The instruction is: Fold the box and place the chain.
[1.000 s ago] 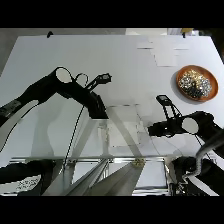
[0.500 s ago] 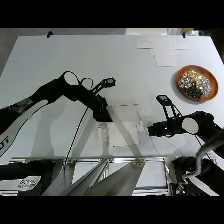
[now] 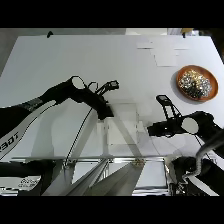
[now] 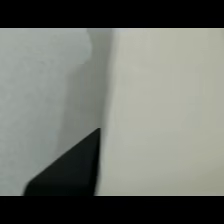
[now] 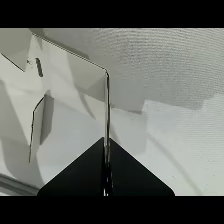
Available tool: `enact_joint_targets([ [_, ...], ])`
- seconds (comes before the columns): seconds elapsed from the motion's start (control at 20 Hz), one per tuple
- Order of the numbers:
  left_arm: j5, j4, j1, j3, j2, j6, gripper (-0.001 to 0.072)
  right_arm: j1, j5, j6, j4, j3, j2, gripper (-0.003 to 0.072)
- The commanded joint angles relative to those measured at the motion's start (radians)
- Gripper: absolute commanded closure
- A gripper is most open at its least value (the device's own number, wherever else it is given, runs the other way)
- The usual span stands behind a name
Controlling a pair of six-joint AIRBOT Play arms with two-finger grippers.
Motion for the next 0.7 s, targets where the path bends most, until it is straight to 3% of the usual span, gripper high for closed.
enact_joint_targets([
  [0.0,-0.045,0.016,0.029,0.000,-0.002,0.079,0.0676,0.001,0.006,0.000,-0.003,0.000,0.001,0.0668],
  [0.05,-0.051,0.014,0.032,0.000,-0.002,0.088,0.0707,0.001,0.006,0.000,-0.003,0.000,0.001,0.0668],
  [0.25,-0.045,-0.032,0.021,0.000,-0.002,0.153,0.0709,0.001,-0.008,0.000,0.019,0.001,0.001,0.0661],
  [0.3,-0.034,-0.051,0.013,0.000,-0.002,0.183,0.0710,0.001,-0.016,-0.001,0.019,0.004,0.002,0.0601],
  [0.4,0.011,-0.071,-0.011,0.000,-0.002,0.193,0.0710,0.001,-0.016,-0.009,0.018,0.030,0.002,0.0395],
  [0.45,0.036,-0.067,-0.024,0.000,-0.003,0.193,0.0710,0.001,-0.016,-0.016,0.018,0.049,0.002,0.0344],
  [0.65,0.148,-0.061,-0.067,0.000,-0.003,0.193,0.0709,0.001,0.005,-0.088,-0.002,0.141,0.002,0.0342],
])
